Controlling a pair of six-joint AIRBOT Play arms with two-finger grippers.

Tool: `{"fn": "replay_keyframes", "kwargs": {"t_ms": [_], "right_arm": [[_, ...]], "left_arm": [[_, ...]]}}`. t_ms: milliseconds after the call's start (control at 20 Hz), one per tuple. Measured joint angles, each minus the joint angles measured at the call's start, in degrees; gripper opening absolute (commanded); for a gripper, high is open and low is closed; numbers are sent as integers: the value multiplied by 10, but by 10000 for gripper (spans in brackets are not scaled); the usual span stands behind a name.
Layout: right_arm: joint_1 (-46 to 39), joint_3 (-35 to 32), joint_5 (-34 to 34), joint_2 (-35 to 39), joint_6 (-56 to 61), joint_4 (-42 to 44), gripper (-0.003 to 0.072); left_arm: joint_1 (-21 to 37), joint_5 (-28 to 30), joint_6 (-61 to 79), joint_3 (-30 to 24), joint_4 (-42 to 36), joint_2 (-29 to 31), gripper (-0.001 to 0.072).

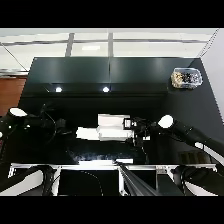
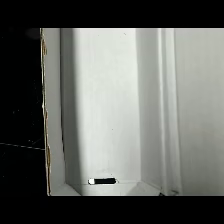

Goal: Fold the box and place the chain.

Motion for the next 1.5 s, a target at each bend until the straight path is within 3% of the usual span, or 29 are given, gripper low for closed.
{"fn": "replay_keyframes", "kwargs": {"t_ms": [450, 550, 600, 650, 700, 750, 1050, 1500], "right_arm": [[0, 0, 0, 0, 0, 0, 439], [0, 0, 0, 0, 0, 0, 439], [0, 0, 0, 0, 0, 0, 439], [0, 0, 0, 0, 0, 0, 439], [0, 0, 0, 0, 0, 0, 440], [0, 0, 0, 0, 0, 0, 439], [0, 0, 0, 0, 0, 0, 439], [0, 0, 0, 0, 0, 0, 439]], "left_arm": [[-161, 38, 31, -9, -157, -61, 29], [-183, 38, 33, 0, -170, -62, 75], [-189, 33, 34, 5, -172, -60, 144], [-192, 31, 34, 11, -171, -56, 310], [-193, 27, 34, 19, -166, -49, 564], [-191, 17, 31, 27, -158, -42, 713], [-213, -11, 23, 71, -141, -13, 711], [-328, 105, -21, 81, -122, -7, 710]]}}
